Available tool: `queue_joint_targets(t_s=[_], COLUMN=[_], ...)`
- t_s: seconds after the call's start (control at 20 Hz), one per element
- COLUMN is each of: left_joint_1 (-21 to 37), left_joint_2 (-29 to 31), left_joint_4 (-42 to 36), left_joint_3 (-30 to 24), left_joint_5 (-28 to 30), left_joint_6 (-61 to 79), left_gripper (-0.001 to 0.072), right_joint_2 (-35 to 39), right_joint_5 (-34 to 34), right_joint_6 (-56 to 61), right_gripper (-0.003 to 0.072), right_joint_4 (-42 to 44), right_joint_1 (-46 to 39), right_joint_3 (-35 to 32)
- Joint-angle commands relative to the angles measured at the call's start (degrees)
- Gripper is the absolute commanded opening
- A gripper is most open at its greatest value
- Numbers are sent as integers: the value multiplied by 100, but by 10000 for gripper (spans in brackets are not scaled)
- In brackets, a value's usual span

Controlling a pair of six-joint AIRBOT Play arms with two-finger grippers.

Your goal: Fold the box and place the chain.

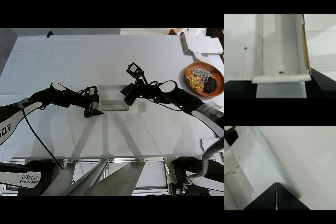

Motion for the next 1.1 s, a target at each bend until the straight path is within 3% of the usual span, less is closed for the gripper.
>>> queue_joint_targets(t_s=[0.0,0.15,0.35,0.5,0.7,1.05], left_joint_1=[-2,-2,-2,-2,-2,-2], left_joint_2=[-2,-2,-2,-2,-2,-2], left_joint_4=[0,-2,0,0,-2,0], left_joint_3=[0,-2,0,0,0,0], left_joint_5=[2,2,2,2,2,2], left_joint_6=[2,2,2,2,0,2], left_gripper=[276,276,276,276,276,276], right_joint_2=[754,1733,2769,2949,2575,750], right_joint_5=[144,662,1764,2824,4017,2422], right_joint_6=[35,70,1086,1528,1523,894], right_gripper=[13,13,12,12,12,13], right_joint_4=[-822,-1690,-2964,-3432,-3534,-3449], right_joint_1=[4,4,4,4,-57,-984], right_joint_3=[7,7,7,7,4,4])
